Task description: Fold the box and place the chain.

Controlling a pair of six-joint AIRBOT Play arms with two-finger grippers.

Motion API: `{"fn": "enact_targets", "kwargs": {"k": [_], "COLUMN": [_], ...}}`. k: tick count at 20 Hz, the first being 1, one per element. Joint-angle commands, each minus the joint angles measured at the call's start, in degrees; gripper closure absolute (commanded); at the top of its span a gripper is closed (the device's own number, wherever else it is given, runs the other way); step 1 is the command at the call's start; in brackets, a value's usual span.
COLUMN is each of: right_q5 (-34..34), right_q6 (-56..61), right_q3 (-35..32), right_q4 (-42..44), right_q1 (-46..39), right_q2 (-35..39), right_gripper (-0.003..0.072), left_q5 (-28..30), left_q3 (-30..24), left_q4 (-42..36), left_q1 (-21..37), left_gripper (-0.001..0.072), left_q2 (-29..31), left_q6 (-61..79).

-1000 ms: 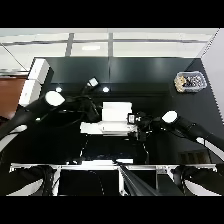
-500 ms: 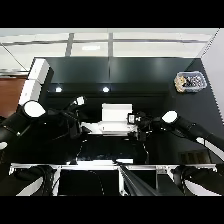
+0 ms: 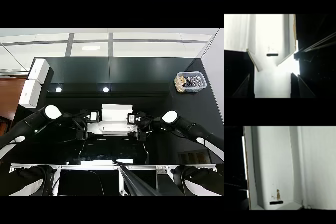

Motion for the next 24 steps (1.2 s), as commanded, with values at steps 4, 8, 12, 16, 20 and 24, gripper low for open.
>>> {"fn": "enact_targets", "kwargs": {"k": [4, 8, 12, 16, 20, 24], "right_q5": [0.0, 0.0, 0.0, 0.0, 0.0, 0.0], "right_q6": [0.02, 0.0, 0.02, 0.0, 0.0, 0.02], "right_q3": [0.0, 0.0, 0.0, 0.0, 0.0, 0.0], "right_q4": [0.02, 0.02, 0.0, 0.0, 0.02, 0.02], "right_q1": [0.02, 0.02, 0.02, 0.02, 0.02, 0.02], "right_q2": [-0.04, -0.04, -0.04, -0.04, -0.04, -0.04], "right_gripper": [0.056, 0.056, 0.056, 0.056, 0.056, 0.0559], "left_q5": [1.51, 3.26, 3.08, 3.26, 3.19, 3.65], "left_q3": [0.35, 0.35, 0.35, 0.35, 0.35, 0.35], "left_q4": [-5.4, -9.73, -9.92, -13.22, -13.99, -18.99], "left_q1": [-0.5, -0.61, -1.36, -1.86, -2.08, -3.41], "left_gripper": [0.0205, 0.0378, 0.0448, 0.0448, 0.0449, 0.0451], "left_q2": [-2.14, -2.14, -2.16, -2.38, -2.97, -4.85], "left_q6": [2.45, 2.45, 2.45, 2.47, 2.43, 2.45]}}
